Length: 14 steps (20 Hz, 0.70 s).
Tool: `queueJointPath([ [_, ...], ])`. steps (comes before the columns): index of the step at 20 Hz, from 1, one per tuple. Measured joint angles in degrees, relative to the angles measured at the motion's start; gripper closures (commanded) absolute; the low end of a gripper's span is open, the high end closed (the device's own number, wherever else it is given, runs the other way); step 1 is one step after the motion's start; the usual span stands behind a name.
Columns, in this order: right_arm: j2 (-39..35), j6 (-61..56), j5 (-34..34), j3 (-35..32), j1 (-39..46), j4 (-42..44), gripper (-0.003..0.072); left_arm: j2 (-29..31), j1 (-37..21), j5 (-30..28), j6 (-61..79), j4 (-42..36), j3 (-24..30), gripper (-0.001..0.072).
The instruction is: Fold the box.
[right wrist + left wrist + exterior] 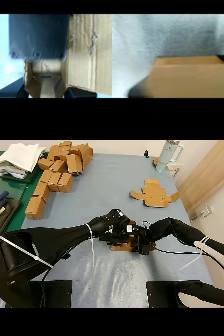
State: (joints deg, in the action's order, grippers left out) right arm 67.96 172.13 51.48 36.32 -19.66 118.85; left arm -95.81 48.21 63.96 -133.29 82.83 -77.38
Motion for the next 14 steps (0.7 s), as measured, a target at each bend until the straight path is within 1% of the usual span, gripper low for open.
queueJointPath([
  [2,0.0,0.0,0.0,0.0,0.0,0.0,0.0183,0.0,-0.1,0.1,0.0,-1.0,0.0,0.0296],
  [6,0.0,0.0,0.0,0.0,0.0,0.0,0.0183,0.1,-1.7,2.4,0.0,-4.2,-0.2,0.0295],
  [11,0.0,0.0,0.0,0.0,0.0,0.0,0.0183,0.1,-6.9,5.2,5.1,-13.3,-2.9,0.0295],
  [14,0.0,-0.1,0.0,0.0,0.0,0.0,0.0183,0.1,-10.7,7.3,7.5,-16.2,-6.0,0.0295],
])
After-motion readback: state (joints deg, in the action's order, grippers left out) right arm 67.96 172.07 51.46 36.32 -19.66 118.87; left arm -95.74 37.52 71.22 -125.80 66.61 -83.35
